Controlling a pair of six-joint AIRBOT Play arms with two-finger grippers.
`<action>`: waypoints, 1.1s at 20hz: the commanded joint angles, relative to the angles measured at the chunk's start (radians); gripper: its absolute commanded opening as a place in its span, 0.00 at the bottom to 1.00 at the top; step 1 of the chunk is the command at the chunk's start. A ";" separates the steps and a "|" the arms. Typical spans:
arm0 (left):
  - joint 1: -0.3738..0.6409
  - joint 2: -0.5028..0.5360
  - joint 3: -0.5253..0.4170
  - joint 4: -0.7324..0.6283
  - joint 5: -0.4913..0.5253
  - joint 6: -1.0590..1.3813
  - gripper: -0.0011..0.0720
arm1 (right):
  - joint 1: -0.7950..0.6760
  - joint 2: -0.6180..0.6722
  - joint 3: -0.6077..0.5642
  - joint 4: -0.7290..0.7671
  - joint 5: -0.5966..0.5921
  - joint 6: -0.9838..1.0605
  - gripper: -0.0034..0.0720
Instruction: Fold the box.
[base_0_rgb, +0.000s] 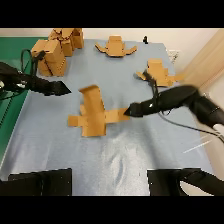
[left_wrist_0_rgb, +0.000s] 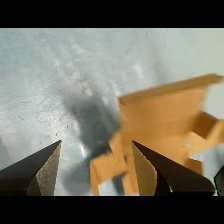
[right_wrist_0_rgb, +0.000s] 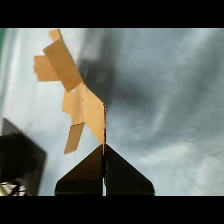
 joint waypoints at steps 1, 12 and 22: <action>-0.018 -0.132 0.000 -0.051 -0.032 0.121 0.96 | 0.019 -0.034 -0.196 -0.010 0.298 -0.201 0.05; -0.073 -0.456 0.034 -0.350 -0.305 0.387 0.96 | 0.018 -0.083 -0.256 -0.013 0.430 -0.320 0.05; -0.125 -0.462 0.129 -0.291 -0.103 0.380 0.62 | 0.018 -0.083 -0.256 -0.050 0.433 -0.383 0.05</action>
